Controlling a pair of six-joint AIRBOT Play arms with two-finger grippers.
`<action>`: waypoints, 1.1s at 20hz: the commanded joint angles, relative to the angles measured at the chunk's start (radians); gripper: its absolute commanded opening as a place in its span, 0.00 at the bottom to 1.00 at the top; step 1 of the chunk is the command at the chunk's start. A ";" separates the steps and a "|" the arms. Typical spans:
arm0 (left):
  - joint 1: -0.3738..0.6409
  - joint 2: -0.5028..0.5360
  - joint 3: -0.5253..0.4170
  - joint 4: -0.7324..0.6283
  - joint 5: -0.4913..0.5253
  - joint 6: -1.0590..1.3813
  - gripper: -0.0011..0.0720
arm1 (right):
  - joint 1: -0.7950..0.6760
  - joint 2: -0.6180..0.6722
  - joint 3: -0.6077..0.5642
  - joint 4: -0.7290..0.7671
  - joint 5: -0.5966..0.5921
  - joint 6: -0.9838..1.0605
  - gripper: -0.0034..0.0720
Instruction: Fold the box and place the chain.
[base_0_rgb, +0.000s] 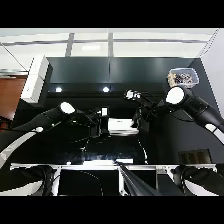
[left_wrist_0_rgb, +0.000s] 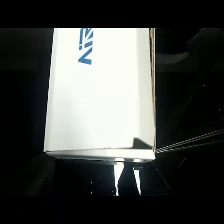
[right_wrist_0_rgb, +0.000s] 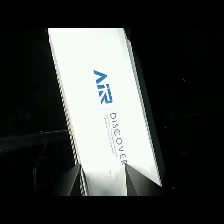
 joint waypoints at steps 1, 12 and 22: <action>0.000 -0.001 0.000 0.000 0.000 0.002 0.50 | 0.000 0.001 0.001 0.012 0.000 0.003 0.45; 0.000 -0.001 0.000 0.000 0.000 0.002 0.49 | 0.015 0.000 0.001 0.010 -0.020 0.003 0.45; 0.000 -0.001 0.000 0.000 0.000 0.002 0.50 | 0.039 0.000 0.001 -0.030 -0.036 0.007 0.31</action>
